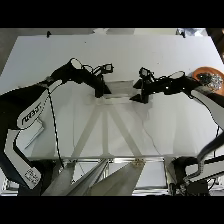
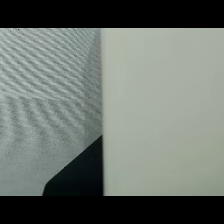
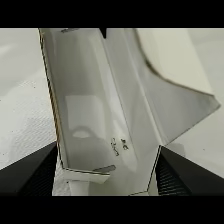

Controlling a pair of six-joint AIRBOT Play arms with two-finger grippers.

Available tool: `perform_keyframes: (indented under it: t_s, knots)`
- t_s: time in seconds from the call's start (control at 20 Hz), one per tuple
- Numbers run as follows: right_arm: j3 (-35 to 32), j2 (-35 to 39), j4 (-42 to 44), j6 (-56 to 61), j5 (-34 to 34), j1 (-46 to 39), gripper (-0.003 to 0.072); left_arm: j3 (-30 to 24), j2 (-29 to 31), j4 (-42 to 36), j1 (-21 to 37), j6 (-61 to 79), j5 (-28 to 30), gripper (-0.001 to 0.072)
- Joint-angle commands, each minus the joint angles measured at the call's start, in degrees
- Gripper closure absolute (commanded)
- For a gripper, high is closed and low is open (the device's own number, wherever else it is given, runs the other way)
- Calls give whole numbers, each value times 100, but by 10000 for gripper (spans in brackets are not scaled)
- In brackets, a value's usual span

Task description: Fold the box and place the chain.

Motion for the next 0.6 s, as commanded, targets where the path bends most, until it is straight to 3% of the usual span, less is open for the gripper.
perform_keyframes:
  t_s: [0.0, 0.55]
  knots:
    - [214, -186, -293, 201, 365, -4, 55, -2, -4, -7, -2, 0, -2, 700]
    - [240, -424, -326, 199, 527, 138, 55, -2, -7, -9, -2, 0, -2, 700]
